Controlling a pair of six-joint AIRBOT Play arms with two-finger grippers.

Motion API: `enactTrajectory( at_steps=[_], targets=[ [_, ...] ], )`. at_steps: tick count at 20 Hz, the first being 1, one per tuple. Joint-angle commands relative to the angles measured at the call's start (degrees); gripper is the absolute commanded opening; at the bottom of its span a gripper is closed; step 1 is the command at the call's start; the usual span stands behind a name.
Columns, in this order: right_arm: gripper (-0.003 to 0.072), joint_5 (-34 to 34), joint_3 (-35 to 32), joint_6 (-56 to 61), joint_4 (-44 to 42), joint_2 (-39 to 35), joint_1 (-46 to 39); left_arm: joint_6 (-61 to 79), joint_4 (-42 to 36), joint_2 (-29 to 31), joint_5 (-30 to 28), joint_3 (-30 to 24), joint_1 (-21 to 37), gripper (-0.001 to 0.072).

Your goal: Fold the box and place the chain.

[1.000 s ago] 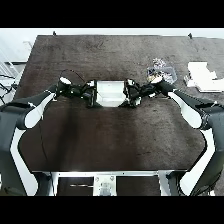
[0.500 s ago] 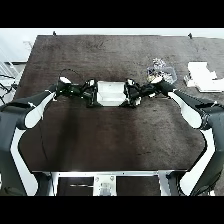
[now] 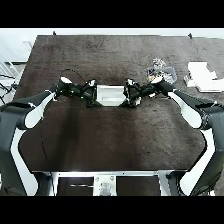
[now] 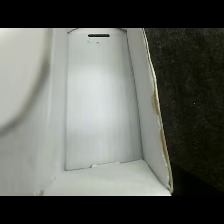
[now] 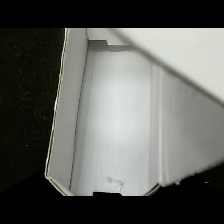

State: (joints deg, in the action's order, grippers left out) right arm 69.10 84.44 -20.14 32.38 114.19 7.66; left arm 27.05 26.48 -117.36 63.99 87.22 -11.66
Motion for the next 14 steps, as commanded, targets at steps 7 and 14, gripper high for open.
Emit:
enactTrajectory(
  at_steps=[7, 14],
  targets=[
    [0.0525, 0.2, 0.0, -0.1, 0.0, 0.0, 0.0, 0.0, 0.3, 0.0, -2.0, 0.0, 0.0, 0.0451],
    [0.0525, 0.2, 0.0, -0.1, 0.0, 0.0, 0.1, 0.0, 0.3, 0.0, -2.0, 0.0, 0.0, 0.0451]
  ],
)
